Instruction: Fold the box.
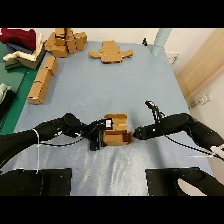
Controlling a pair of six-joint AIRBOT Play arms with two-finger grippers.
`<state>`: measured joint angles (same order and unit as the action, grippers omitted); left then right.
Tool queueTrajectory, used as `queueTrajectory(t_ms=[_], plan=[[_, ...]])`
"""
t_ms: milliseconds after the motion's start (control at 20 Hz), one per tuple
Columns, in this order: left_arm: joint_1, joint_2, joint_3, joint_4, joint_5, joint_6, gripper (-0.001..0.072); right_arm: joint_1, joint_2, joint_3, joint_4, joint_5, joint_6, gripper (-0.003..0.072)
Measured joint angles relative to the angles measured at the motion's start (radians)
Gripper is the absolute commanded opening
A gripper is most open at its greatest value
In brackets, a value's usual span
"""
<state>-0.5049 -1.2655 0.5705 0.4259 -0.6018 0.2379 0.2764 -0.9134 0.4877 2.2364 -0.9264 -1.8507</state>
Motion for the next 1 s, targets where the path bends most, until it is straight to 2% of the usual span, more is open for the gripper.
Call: queueTrajectory(t_ms=[200,250,300,550,750,1000], plan=[[0.000,0.000,0.000,0.000,0.000,0.000,0.0464,0.000,-0.001,0.026,0.016,-0.022,0.010,0.0303],[0.000,0.000,0.000,0.000,0.000,0.000,0.0464,0.000,-0.001,0.029,0.018,-0.032,0.014,0.0368],[0.000,0.000,0.000,0.000,0.000,0.000,0.0464,0.000,-0.001,0.031,0.019,-0.037,0.018,0.0388],[0.000,0.000,0.000,0.000,0.000,0.000,0.0465,0.047,-0.003,0.035,0.027,-0.048,0.032,0.0389],[0.000,0.000,0.000,0.000,0.000,0.000,0.0465,0.112,-0.024,0.039,0.014,0.013,0.111,0.0389],[0.000,0.000,0.000,0.000,0.000,0.000,0.0464,0.216,-0.055,0.086,-0.133,0.079,0.323,0.0389]])
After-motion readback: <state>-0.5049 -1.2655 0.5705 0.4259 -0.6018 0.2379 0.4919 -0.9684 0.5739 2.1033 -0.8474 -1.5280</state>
